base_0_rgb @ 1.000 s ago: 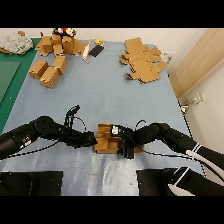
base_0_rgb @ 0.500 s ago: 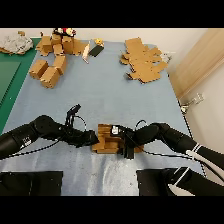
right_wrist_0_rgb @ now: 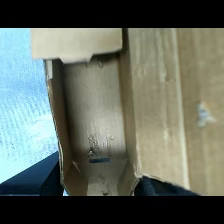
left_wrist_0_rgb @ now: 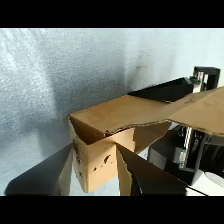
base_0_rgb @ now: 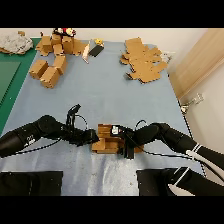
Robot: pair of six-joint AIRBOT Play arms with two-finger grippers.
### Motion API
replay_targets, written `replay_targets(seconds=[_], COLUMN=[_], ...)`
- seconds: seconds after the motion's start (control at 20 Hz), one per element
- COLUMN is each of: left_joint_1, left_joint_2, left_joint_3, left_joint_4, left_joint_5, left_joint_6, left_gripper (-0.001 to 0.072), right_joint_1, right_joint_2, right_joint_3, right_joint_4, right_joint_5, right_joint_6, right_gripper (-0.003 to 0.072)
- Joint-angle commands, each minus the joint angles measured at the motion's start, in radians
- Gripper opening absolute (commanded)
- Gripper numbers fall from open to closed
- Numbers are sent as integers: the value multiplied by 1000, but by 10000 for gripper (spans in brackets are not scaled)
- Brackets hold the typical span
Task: Fold the box.
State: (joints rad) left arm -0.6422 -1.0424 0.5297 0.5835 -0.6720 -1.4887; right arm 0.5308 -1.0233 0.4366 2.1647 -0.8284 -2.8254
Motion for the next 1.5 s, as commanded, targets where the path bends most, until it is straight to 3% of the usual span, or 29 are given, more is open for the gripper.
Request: replay_targets(seconds=[0.0,0.15,0.35,1.45], left_joint_1=[-15,-70,-116,-169], left_joint_2=[-22,-24,-24,-36], left_joint_3=[5,39,72,117], left_joint_4=[8,94,333,383], left_joint_5=[-4,16,16,15], left_joint_6=[-17,-88,-356,-479], left_gripper=[431,431,431,431], right_joint_1=[1,1,1,1], right_joint_2=[0,0,0,0], right_joint_3=[1,1,1,0], right_joint_4=[0,0,0,0], right_joint_5=[0,0,0,0], right_joint_6=[0,0,0,0], right_gripper=[452,452,452,452])
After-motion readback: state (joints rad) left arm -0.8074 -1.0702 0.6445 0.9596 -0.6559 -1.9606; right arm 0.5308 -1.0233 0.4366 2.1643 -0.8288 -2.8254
